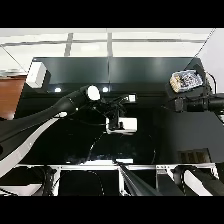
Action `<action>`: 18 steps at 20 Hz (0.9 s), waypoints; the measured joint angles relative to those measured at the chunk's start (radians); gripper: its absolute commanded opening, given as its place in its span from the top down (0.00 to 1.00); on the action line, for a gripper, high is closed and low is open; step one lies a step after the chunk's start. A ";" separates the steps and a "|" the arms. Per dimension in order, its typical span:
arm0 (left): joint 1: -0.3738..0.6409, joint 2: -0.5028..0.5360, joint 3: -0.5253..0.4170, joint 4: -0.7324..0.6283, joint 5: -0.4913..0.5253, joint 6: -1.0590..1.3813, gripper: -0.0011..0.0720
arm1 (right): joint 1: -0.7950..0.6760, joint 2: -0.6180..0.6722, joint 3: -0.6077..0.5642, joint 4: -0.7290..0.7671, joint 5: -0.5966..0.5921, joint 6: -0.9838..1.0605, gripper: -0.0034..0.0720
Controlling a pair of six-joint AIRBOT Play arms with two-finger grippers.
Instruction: Fold the box and place the chain.
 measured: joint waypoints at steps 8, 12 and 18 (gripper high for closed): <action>-0.090 -0.022 0.000 0.209 0.062 -0.209 0.39 | -0.001 0.000 0.000 -0.001 -0.038 0.014 0.93; -0.099 -0.018 0.030 0.362 0.011 -0.372 0.60 | -0.001 0.000 0.000 -0.001 -0.068 0.038 0.93; 0.092 0.153 0.056 0.621 -0.159 -0.743 0.60 | -0.001 0.000 0.000 -0.001 -0.064 0.059 0.93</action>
